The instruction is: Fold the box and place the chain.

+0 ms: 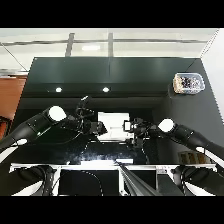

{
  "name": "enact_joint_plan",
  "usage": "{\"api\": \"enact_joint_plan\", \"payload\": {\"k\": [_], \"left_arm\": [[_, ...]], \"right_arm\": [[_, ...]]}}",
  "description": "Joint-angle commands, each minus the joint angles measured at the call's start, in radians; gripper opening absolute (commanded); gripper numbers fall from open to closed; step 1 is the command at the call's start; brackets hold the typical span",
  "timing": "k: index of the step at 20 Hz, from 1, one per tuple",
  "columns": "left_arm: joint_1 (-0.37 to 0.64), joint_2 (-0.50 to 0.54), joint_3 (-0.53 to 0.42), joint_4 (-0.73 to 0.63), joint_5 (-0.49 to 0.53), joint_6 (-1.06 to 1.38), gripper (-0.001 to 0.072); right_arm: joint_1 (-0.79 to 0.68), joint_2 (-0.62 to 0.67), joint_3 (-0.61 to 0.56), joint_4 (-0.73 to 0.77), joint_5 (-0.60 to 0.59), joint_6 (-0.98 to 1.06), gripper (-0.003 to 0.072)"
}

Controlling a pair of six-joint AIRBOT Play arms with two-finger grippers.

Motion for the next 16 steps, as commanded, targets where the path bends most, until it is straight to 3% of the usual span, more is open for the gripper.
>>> {"api": "enact_joint_plan", "payload": {"k": [1,5,11,16], "left_arm": [[-0.035,0.0,0.001,0.058,0.048,-0.101,0.0596],[-0.068,0.0,0.001,0.132,0.087,-0.179,0.0596],[-0.069,0.0,0.052,0.289,0.059,-0.297,0.0596],[-0.145,0.0,0.117,0.523,0.009,-0.528,0.0595]], "right_arm": [[0.0,-0.001,0.0,0.0,0.0,0.0,0.0235],[0.0,-0.001,0.0,0.0,0.0,0.0,0.0235],[0.0,-0.001,0.0,0.0,0.0,0.0,0.0235],[0.0,-0.001,0.0,0.0,0.0,0.0,0.0235]]}}
